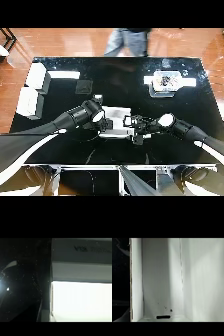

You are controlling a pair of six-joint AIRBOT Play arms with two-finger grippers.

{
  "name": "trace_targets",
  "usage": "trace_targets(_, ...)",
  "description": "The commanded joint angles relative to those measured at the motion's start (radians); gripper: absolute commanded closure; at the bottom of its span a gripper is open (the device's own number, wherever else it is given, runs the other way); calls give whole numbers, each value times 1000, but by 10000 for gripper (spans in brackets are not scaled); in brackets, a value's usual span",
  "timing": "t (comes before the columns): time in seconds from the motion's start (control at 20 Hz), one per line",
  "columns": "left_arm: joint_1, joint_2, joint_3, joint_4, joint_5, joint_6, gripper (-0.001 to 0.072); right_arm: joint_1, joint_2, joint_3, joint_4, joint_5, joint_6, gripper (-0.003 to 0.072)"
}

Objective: Fold the box and place the chain.

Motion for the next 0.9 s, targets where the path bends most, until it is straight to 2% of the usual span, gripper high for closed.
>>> trace_targets(0.0,-1,-8,2,-6,-1,2,415,0,0,-1,0,0,0,380)
trace_targets(0.2,-1,-8,2,-5,-1,2,418,0,0,-1,0,0,0,380)
trace_targets(0.3,-1,-8,2,-6,-1,7,514,0,0,-1,0,0,0,380)
trace_targets(0.75,-1,-8,2,-5,-5,7,519,0,0,-1,0,0,0,380)
trace_targets(0.85,-1,-8,2,-5,-5,7,599,0,0,-1,0,0,0,380)
